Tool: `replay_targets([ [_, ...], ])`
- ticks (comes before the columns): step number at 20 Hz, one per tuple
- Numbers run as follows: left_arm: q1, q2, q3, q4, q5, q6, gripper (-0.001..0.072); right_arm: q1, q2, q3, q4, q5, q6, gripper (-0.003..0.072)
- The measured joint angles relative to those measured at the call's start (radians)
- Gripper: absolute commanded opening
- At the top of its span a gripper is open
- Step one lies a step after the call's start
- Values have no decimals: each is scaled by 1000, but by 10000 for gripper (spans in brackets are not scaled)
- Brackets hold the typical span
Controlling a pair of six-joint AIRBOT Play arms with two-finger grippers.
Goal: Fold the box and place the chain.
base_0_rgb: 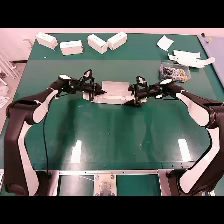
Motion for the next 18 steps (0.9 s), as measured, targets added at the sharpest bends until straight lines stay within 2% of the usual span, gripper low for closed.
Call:
replay_targets([
  [18,0,0,0,0,1,0,22,11,-12,33,-53,3,47,625],
])
